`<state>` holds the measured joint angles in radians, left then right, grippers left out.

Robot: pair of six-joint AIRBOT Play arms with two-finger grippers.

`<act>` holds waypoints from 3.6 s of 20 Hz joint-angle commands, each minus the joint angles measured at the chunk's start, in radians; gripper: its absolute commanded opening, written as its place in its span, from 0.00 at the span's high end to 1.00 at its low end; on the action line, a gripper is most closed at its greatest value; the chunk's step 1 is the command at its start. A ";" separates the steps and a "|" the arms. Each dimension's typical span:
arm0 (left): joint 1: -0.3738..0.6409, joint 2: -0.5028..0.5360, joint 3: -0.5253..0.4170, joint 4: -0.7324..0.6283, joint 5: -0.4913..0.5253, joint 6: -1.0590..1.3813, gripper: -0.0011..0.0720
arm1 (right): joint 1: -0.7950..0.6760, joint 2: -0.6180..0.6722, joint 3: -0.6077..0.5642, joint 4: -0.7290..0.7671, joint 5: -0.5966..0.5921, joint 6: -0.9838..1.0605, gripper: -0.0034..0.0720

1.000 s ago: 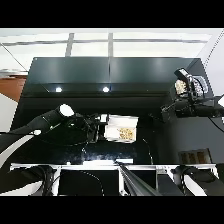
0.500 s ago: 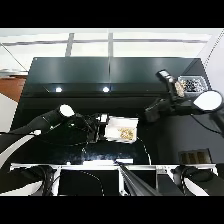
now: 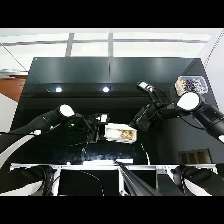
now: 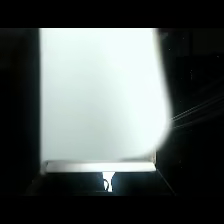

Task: Fold the box and place the chain.

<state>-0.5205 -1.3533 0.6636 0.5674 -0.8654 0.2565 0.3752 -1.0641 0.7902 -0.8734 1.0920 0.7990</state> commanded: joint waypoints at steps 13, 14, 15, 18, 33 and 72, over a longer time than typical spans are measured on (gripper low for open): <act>-0.001 -0.001 0.000 0.000 0.000 0.001 0.33 | 0.075 -0.004 0.000 -0.089 0.130 -0.253 0.01; -0.001 -0.001 0.000 0.000 0.000 0.001 0.33 | 0.085 -0.005 0.000 -0.095 0.130 -0.253 0.01; -0.001 -0.001 0.000 0.000 0.000 0.001 0.33 | 0.100 -0.006 0.000 -0.105 0.126 -0.253 0.01; -0.001 -0.001 0.000 0.000 0.000 0.001 0.33 | 0.132 -0.006 0.000 -0.134 0.095 -0.252 0.02; -0.001 -0.001 0.000 0.000 0.000 0.001 0.33 | 0.134 -0.006 0.000 -0.153 0.074 -0.188 0.64; -0.001 -0.001 0.000 0.000 0.000 0.001 0.33 | 0.186 -0.022 -0.015 -0.201 0.066 -0.135 0.69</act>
<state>-0.5205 -1.3533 0.6636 0.5674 -0.8646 0.2577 0.5396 -1.0859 0.7826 -1.0672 1.1671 0.6559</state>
